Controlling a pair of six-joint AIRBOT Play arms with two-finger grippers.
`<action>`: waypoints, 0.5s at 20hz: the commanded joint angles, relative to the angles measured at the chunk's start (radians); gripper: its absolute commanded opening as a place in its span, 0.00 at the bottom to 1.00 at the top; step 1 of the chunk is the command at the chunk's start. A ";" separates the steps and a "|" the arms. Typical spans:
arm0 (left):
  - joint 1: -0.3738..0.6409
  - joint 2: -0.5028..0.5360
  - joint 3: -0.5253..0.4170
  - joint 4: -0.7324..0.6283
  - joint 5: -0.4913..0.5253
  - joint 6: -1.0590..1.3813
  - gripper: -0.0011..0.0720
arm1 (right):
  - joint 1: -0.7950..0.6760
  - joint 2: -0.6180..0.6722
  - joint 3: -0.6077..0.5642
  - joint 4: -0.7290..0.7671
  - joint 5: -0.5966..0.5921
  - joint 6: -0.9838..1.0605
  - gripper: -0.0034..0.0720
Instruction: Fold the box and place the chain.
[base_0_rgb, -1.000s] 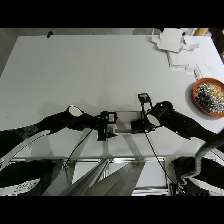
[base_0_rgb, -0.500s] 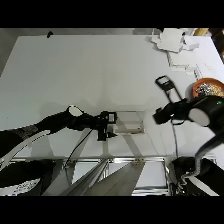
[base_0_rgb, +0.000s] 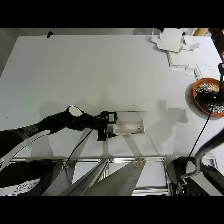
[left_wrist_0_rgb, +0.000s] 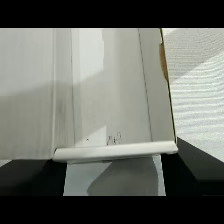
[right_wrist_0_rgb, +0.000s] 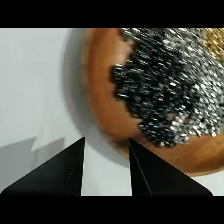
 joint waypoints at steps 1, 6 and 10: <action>0.000 0.000 0.000 0.000 0.000 0.000 0.22 | -0.144 -0.150 0.001 0.009 -0.080 -0.005 0.41; 0.000 0.000 0.000 0.000 0.000 0.000 0.22 | -0.167 -0.198 0.001 0.073 -0.193 -0.005 0.41; 0.000 0.000 0.000 0.000 0.000 0.000 0.22 | -0.167 -0.224 0.001 0.137 -0.261 -0.006 0.41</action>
